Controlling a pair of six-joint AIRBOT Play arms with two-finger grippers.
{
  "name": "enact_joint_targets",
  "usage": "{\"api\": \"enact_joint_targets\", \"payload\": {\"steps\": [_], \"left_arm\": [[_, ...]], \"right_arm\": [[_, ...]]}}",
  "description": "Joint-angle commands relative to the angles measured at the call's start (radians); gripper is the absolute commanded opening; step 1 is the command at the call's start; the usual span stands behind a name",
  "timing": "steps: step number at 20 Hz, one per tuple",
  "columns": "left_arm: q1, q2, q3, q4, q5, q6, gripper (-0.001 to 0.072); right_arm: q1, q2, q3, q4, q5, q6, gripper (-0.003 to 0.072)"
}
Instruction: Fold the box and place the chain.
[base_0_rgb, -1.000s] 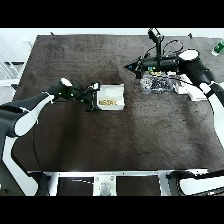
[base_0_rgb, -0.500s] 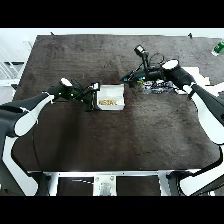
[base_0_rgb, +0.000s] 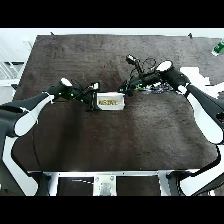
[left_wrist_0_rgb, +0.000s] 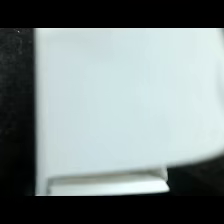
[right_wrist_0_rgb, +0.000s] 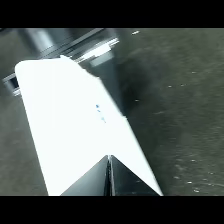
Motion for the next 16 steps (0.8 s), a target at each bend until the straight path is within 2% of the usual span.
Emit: {"api": "enact_joint_targets", "payload": {"steps": [1,2,6,8,10,12,16], "left_arm": [[0.0,0.0,0.0,0.0,0.0,0.0,0.0423],[0.0,0.0,0.0,0.0,0.0,0.0,0.0423],[0.0,0.0,0.0,0.0,0.0,0.0,0.0423],[0.0,0.0,0.0,0.0,0.0,0.0,0.0423],[0.0,0.0,0.0,0.0,0.0,0.0,0.0423],[0.0,0.0,0.0,0.0,0.0,0.0,0.0423],[0.0,0.0,0.0,0.0,0.0,0.0,0.0423]], "right_arm": [[0.027,0.001,0.001,-0.004,0.041,-0.042,0.0077],[0.04,0.001,0.001,-0.004,0.03,-0.05,0.0157],[0.07,0.001,0.001,-0.036,-0.083,-0.05,0.0169],[0.077,0.001,0.001,-0.049,-0.087,-0.075,0.0273],[0.082,0.001,0.001,-0.058,-0.086,-0.108,0.0299],[0.083,0.001,0.001,-0.073,-0.08,-0.125,0.0392],[0.082,-0.001,0.001,-0.151,-0.042,-0.128,0.0418]]}}
